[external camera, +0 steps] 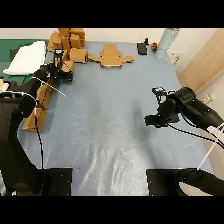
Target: Fold the box.
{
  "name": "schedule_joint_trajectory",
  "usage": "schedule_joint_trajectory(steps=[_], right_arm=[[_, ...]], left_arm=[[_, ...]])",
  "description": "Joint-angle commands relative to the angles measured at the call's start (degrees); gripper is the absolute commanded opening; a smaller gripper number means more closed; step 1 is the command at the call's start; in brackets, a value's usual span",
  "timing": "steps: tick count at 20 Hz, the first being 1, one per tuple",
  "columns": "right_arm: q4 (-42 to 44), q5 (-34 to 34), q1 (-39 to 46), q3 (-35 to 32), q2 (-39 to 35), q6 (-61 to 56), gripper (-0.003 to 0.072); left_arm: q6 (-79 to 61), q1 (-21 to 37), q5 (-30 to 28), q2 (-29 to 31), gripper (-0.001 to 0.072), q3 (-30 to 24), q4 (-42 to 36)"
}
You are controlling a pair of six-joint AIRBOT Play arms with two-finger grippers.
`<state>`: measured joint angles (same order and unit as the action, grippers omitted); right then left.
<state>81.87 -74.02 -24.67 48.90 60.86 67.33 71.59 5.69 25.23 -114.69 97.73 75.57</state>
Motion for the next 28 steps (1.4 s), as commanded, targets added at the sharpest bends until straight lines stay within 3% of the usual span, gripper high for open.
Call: schedule_joint_trajectory(steps=[1, 7, 13, 17, 18, 19, 24, 28], right_arm=[[0.0, 0.0, 0.0, 0.1, 0.0, 0.0, 0.0005], [0.0, 0.0, 0.0, 0.1, 0.0, 0.0, 0.0005], [0.0, 0.0, 0.0, 0.1, 0.0, 0.0, 0.0005], [0.0, 0.0, 0.0, 0.1, 0.0, 0.0, 0.0005], [0.0, 0.0, 0.0, 0.0, 0.0, 0.0, 0.0005], [0.0, 0.0, 0.0, 0.1, 0.0, 0.0, 0.0005], [0.0, 0.0, 0.0, 0.1, 0.0, 0.0, 0.0005], [0.0, 0.0, 0.0, 0.0, 0.0, 0.0, 0.0005]], left_arm=[[0.1, 0.1, 1.8, -0.1, 0.0692, 0.0, 0.1], [0.1, 0.2, 8.6, 0.5, 0.0694, 0.7, 0.1], [2.8, 1.6, 30.9, 4.0, 0.0694, 7.6, 0.5], [9.2, 2.6, 41.7, 7.3, 0.0676, 11.4, -0.9], [10.7, 2.6, 44.1, 8.1, 0.0402, 11.8, -1.7], [10.4, 2.5, 46.6, 9.0, 0.0018, 11.9, -3.3], [7.3, -2.3, 55.6, 15.3, 0.0006, 11.9, -5.7], [6.0, -11.1, 53.3, 24.4, 0.0006, 7.8, -1.9]])
